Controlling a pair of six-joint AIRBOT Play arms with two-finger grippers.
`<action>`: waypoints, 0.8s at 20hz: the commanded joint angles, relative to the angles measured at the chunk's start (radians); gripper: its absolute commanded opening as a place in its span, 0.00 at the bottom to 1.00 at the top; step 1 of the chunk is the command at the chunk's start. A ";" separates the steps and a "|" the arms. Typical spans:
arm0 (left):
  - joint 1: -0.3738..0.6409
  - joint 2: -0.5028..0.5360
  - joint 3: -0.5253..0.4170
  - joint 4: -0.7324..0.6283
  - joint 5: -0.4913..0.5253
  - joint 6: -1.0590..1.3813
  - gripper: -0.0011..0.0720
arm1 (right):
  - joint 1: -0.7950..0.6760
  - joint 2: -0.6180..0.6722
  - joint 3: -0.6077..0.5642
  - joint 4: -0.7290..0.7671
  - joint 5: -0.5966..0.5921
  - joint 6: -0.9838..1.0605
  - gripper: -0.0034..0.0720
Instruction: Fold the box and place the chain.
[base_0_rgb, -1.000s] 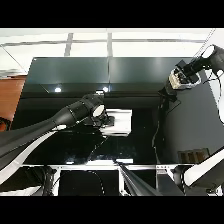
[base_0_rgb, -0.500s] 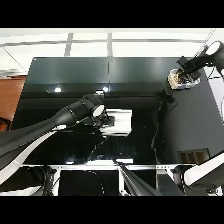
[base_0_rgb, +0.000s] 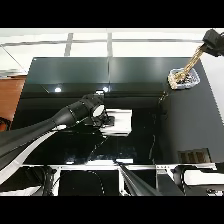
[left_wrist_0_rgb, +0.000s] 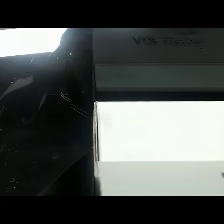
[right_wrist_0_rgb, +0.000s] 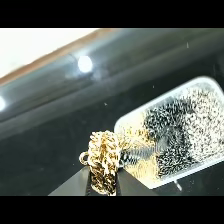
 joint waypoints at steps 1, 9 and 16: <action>0.000 0.000 0.000 0.000 0.000 0.000 0.05 | -0.016 0.040 0.000 -0.003 0.016 -0.032 0.06; 0.000 0.000 0.000 0.000 0.000 0.000 0.05 | -0.017 -0.087 0.000 -0.002 -0.004 -0.032 0.06; 0.000 0.000 0.000 0.000 0.000 0.000 0.05 | -0.018 -0.292 0.000 -0.063 0.014 0.061 0.07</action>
